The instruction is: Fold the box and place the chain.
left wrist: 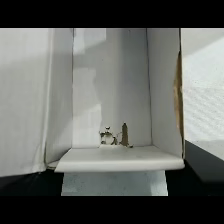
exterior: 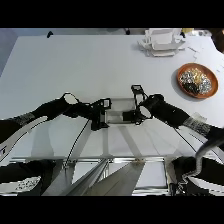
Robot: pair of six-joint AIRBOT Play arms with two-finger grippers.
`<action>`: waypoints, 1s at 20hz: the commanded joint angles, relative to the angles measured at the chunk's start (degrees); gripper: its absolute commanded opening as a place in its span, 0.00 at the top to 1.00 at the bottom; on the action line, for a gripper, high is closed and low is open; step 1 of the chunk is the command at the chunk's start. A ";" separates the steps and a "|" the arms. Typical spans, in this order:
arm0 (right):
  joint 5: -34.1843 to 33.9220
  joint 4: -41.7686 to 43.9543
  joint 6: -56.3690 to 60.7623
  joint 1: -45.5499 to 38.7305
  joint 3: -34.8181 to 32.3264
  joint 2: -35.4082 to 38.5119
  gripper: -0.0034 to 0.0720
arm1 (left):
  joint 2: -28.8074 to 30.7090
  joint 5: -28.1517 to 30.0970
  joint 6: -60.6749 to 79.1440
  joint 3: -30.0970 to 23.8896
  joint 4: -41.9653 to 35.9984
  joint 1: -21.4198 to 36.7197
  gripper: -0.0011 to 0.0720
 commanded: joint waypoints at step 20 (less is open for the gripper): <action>-3.41 6.93 -11.39 -4.74 0.28 -0.50 0.69 | 0.04 0.66 0.20 -0.02 0.11 0.00 0.74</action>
